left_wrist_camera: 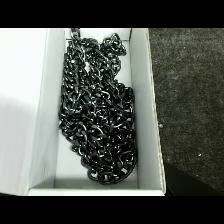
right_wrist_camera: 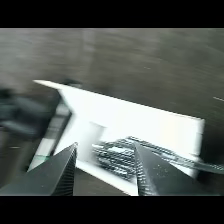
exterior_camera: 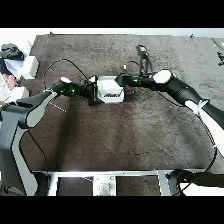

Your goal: Fold the box and place the chain.

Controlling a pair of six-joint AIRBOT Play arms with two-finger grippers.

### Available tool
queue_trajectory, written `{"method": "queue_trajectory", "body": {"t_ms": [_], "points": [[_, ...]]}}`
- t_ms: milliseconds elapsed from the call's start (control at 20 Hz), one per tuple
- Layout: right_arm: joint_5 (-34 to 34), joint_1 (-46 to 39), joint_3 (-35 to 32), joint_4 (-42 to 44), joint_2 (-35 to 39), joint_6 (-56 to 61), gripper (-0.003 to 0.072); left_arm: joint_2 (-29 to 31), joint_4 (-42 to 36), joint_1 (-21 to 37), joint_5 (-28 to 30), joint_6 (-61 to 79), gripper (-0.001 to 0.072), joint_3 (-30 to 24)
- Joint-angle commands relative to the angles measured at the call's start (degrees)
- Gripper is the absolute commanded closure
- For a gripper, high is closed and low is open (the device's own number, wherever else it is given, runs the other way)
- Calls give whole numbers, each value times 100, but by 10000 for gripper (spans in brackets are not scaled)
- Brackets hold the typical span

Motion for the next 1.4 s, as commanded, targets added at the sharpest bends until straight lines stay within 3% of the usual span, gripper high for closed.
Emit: {"method": "queue_trajectory", "body": {"t_ms": [0, 300, 550, 800, 900, 950, 1100, 1350], "points": [[225, -876, -348, -127, 57, 70, 290, 4, 2, -2, 0, 0, 291, 0], [-315, -2177, -850, -96, -326, 435, 290, 4, 2, -2, 0, 0, 291, 0], [-1034, -2205, -778, 365, -1003, 433, 290, 4, 2, -2, 2, 0, 291, 0], [-1023, -2009, -31, 546, -1604, 431, 292, 4, 2, -2, 2, 0, 291, 0], [-1032, -1897, 122, 566, -1711, 483, 613, 4, 2, -2, 2, 0, 291, 0], [-1029, -1880, 120, 564, -1709, 592, 674, 4, 2, -2, 2, 0, 291, 0], [-608, -1869, 122, 568, -1456, 581, 675, 4, 2, -2, 2, 0, 291, 0], [-9, -1515, 122, 560, 354, -184, 675, 4, 2, -2, 2, 0, 291, 0]]}}
